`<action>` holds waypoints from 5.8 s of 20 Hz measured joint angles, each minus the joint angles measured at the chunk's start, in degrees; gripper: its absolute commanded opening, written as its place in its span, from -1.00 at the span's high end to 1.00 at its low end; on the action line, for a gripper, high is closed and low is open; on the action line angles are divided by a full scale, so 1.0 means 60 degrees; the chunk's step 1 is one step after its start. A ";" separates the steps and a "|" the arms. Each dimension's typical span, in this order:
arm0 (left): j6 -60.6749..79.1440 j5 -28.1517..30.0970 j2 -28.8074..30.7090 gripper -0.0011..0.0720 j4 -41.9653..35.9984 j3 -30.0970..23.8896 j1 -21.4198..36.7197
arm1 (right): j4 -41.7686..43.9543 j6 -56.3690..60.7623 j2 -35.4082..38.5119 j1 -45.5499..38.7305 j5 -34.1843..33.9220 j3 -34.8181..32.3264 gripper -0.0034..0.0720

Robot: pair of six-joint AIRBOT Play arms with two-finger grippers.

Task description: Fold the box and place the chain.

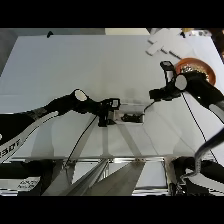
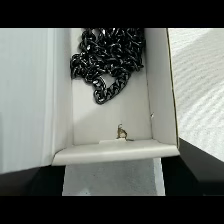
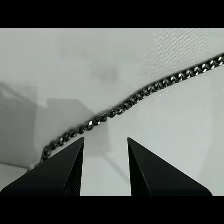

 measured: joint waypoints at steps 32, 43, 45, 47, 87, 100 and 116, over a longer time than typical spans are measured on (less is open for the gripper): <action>-0.0004 0.0000 -0.0004 0.95 0.0000 0.0000 0.0000 | -0.0040 -0.0310 0.1636 0.0758 0.0871 -0.0007 0.88; 0.0000 0.0000 -0.0004 0.95 0.0004 0.0000 0.0000 | -0.0004 0.1563 0.5268 0.4732 0.1224 -0.0011 0.88; 0.0000 0.0000 -0.0004 0.95 0.0000 0.0000 0.0000 | 0.0004 0.1887 0.5297 0.5297 0.0801 -0.0015 0.88; 0.0000 0.0000 -0.0004 0.95 0.0000 0.0000 0.0000 | 0.0007 0.2146 0.5173 0.5643 0.0291 -0.0011 0.88; 0.0000 -0.0004 -0.0004 0.95 0.0000 0.0000 0.0000 | -0.0998 -0.0211 0.0331 -0.0852 -0.0109 0.0000 -0.06; -0.0004 0.0000 -0.0004 0.95 0.0000 0.0000 0.0000 | -0.0707 -0.0357 -0.1570 -0.1035 -0.1257 0.0011 0.89; 0.0000 0.0000 -0.0004 0.95 0.0004 0.0000 0.0000 | -0.0561 -0.1428 0.2014 -0.0321 0.1479 -0.0004 0.88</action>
